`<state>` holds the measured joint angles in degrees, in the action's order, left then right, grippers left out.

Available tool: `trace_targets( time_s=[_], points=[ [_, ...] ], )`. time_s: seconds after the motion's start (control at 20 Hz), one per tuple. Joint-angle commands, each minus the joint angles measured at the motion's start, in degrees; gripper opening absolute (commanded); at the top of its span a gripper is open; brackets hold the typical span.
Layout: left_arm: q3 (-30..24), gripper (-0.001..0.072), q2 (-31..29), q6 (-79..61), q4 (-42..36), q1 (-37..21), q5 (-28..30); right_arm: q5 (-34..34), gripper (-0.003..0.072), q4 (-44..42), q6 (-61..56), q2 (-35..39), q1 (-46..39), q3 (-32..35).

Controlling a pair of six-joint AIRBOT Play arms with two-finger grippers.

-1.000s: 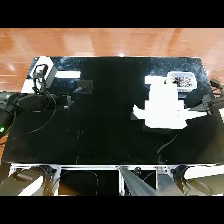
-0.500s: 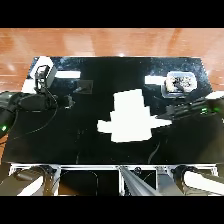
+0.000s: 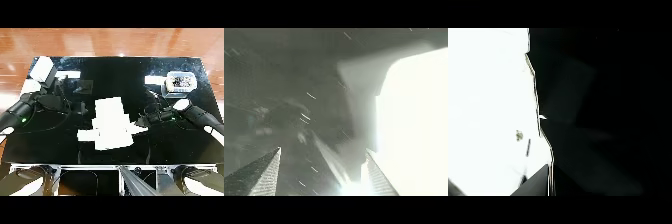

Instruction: Fold the box and place the chain.

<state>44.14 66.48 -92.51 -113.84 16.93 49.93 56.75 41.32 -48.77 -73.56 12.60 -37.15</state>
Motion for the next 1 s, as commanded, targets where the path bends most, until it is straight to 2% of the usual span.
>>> trace_targets(
  time_s=[0.0,0.1,0.3,0.4,0.65,0.95],
  points=[
    [0.1,0.0602,4.4,-21.5,-15.2,-0.2,7.1,-2.9,0.0034,4.2,-2.7,1.6,1.6,0.2],
    [0.1,0.0602,6.4,-33.1,-21.6,-0.9,8.9,-1.9,0.0034,4.5,-3.2,2.1,1.6,0.2],
    [0.1,0.0602,12.8,-46.4,-28.6,-1.6,12.9,-1.6,0.0034,4.3,-4.3,2.2,1.6,0.2],
    [0.3,0.0602,15.6,-50.2,-33.2,-1.6,12.6,-0.8,0.0034,4.2,-4.4,2.2,1.6,0.2],
    [4.4,0.0602,19.8,-54.8,-33.7,-1.6,13.5,2.8,0.0034,4.2,-4.4,2.2,1.6,0.2],
    [7.1,0.0602,24.0,-60.4,-33.5,-1.6,27.9,3.2,0.0034,4.2,-4.4,2.2,1.6,0.2]
  ],
)
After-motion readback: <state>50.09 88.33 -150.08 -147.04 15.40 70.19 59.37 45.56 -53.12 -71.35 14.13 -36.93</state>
